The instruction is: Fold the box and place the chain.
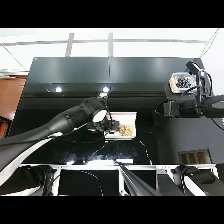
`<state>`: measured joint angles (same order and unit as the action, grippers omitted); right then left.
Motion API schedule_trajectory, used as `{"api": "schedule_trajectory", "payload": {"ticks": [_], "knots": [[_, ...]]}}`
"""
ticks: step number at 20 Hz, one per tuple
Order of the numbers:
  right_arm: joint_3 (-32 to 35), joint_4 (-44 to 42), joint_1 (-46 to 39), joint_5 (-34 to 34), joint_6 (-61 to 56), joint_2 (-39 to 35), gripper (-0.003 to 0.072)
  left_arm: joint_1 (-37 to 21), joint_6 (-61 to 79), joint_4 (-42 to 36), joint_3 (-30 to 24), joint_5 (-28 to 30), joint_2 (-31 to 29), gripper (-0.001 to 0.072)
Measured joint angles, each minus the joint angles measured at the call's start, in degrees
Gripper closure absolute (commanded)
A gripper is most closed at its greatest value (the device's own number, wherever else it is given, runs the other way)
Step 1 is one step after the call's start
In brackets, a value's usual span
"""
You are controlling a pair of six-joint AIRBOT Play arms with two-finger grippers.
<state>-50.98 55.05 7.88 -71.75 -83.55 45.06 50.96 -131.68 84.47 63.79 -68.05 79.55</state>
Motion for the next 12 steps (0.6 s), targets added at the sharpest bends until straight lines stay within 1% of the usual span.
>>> {"api": "schedule_trajectory", "payload": {"ticks": [2, 4, 5, 7, 8, 9, 11, 12], "knots": [[0.0, 0.11, -0.07, -0.04, 0.02, -0.11, 0.0371, -0.48, 5.18, 2.71, -0.61, -3.48, -4.52, 0.0191], [0.0, 0.37, -0.13, -0.02, 0.02, -0.11, 0.0371, -2.95, 10.67, 5.57, -2.29, -7.15, -9.53, 0.0191], [0.0, 0.39, -0.13, -0.04, 0.02, -0.11, 0.0371, -5.05, 13.29, 6.4, -3.56, -8.0, -12.2, 0.0191], [0.0, 0.44, -0.11, -0.02, 0.0, -0.11, 0.0371, -12.09, 17.22, 7.67, -7.78, -7.78, -17.62, 0.0191], [0.0, 0.44, -0.13, 0.02, 0.0, -0.11, 0.0371, -16.85, 17.86, 7.37, -10.73, -6.62, -20.22, 0.0192], [0.0, 0.46, -0.13, 0.11, 0.0, -0.11, 0.0371, -21.7, 18.34, 5.44, -13.9, -4.11, -22.18, 0.0192], [0.0, 0.48, -0.13, 0.72, 0.0, -0.11, 0.0371, -31.67, 21.57, -3.52, -21.18, 1.7, -24.9, 0.0198], [0.0, 0.46, -0.11, 1.03, 0.0, -0.11, 0.0371, -36.04, 26.01, -10.67, -24.83, 5.4, -25.64, 0.0202]]}}
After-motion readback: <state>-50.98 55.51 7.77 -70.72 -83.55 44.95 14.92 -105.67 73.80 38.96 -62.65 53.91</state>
